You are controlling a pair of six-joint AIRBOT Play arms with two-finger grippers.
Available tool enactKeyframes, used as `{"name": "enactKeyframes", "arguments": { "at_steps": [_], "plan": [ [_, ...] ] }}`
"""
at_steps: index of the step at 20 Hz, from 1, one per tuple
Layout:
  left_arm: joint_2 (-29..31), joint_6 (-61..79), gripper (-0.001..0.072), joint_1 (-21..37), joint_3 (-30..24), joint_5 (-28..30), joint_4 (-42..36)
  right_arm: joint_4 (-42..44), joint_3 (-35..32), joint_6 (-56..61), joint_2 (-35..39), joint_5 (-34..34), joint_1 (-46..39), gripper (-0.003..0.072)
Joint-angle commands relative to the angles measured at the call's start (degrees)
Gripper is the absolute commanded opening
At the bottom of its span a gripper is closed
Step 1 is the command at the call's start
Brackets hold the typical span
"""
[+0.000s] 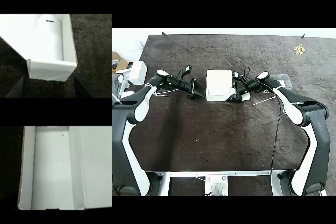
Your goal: Fold the box and place the chain.
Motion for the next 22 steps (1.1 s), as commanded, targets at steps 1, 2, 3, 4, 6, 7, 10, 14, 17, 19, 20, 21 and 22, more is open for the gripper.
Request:
{"name": "enactKeyframes", "arguments": {
  "at_steps": [1,2,3,4,6,7,10,14,17,19,20,21,22],
  "plan": [
    [-0.04,0.28,0.072,0.0,0.09,-0.57,0.02,0.0,0.02,0.02,0.02,0.0,0.04,0.0497],
    [-0.04,0.28,0.072,-0.22,0.09,-0.63,0.02,0.0,0.04,0.02,0.02,0.0,0.04,0.0497],
    [-0.04,0.22,0.072,-0.57,0.09,-0.68,0.04,0.0,0.02,0.02,0.02,0.0,0.04,0.0496],
    [-0.04,0.0,0.072,-1.01,0.09,-0.5,0.04,0.0,0.04,0.0,0.02,0.0,0.04,0.0496],
    [-0.04,-0.33,0.072,-1.97,0.09,0.17,0.11,0.0,0.02,0.0,0.02,0.0,0.04,0.0497],
    [-0.04,-0.39,0.072,-2.19,0.09,0.72,0.13,0.0,0.02,0.0,0.02,0.0,0.04,0.0497],
    [-0.04,-1.7,0.072,-2.38,0.07,3.08,0.59,0.0,0.02,0.0,0.02,0.0,0.04,0.0497],
    [-0.04,-1.66,0.072,-2.4,0.07,4.68,0.63,0.0,0.02,0.0,0.02,0.0,0.04,0.0497],
    [-0.04,-1.38,0.072,-2.47,-0.26,5.05,0.57,0.0,0.02,0.02,0.02,0.0,0.04,0.0497],
    [-0.04,0.55,0.072,-3.04,-1.84,6.95,0.7,0.0,0.02,0.02,0.02,0.0,0.04,0.0497],
    [-0.04,2.25,0.072,-3.41,-2.67,7.45,0.42,0.0,0.04,0.0,0.02,0.0,0.04,0.0497],
    [-0.04,3.69,0.072,-3.72,-3.02,7.74,0.09,0.0,0.02,0.0,0.02,0.02,0.04,0.0497],
    [-0.04,4.46,0.072,-4.07,-3.15,8.68,-0.44,0.0,0.02,0.0,0.02,0.02,0.04,0.0497]
  ]
}}
